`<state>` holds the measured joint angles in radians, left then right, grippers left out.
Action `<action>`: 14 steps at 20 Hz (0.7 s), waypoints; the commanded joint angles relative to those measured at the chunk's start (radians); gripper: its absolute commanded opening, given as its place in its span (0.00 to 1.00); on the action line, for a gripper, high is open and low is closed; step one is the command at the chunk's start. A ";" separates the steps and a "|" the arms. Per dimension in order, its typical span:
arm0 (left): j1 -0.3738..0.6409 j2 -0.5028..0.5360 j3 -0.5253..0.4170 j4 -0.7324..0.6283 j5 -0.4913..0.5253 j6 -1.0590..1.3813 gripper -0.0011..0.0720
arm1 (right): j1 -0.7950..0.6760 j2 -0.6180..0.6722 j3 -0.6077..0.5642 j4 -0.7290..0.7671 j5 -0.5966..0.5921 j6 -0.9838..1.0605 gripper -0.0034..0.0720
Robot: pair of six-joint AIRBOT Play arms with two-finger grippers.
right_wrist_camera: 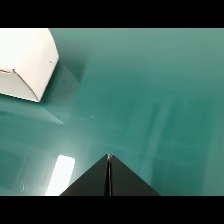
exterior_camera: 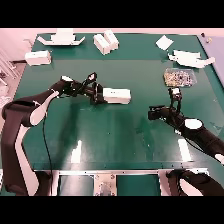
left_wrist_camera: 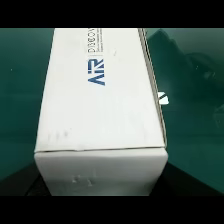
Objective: Fold the box and place the chain.
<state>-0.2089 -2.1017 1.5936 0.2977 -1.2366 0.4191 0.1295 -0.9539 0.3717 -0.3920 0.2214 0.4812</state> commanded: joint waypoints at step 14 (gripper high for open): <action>0.170 0.173 0.035 0.016 0.135 -0.291 0.05 | 0.000 0.002 -0.012 0.000 -0.023 0.010 0.06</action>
<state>-0.0895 -1.9926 1.6283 0.2962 -1.1751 0.2050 0.1295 -0.9524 0.3603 -0.3923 0.1986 0.4908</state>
